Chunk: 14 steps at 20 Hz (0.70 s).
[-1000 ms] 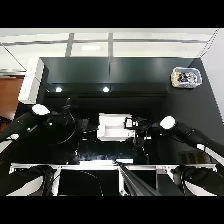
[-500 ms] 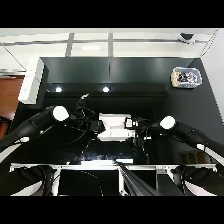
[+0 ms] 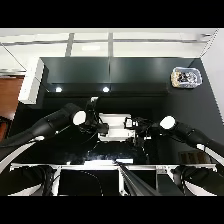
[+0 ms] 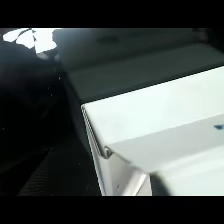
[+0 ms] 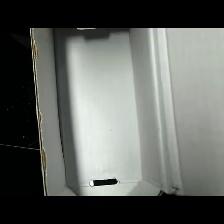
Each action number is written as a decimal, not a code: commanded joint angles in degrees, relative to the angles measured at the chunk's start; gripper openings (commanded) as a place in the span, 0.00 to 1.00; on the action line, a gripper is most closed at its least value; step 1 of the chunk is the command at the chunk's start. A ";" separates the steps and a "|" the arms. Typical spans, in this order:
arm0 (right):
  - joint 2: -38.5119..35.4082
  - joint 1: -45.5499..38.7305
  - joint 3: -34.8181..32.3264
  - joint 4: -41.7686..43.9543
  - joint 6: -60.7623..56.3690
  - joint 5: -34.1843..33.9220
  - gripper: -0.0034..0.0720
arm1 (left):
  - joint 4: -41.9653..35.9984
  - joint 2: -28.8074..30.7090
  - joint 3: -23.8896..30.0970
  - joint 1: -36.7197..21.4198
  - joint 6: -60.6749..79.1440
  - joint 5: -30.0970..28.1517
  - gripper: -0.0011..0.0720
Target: Fold the box and place the chain.
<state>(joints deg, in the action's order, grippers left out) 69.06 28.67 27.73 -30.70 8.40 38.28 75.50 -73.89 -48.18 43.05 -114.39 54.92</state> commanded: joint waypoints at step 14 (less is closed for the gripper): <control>0.02 0.02 0.02 0.02 0.02 0.02 0.70 | 8.07 -6.03 -5.88 5.57 -18.43 5.81 0.50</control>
<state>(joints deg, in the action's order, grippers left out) 69.06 28.69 27.70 -30.68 8.43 38.26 83.35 -78.56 -52.95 48.40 -131.72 59.57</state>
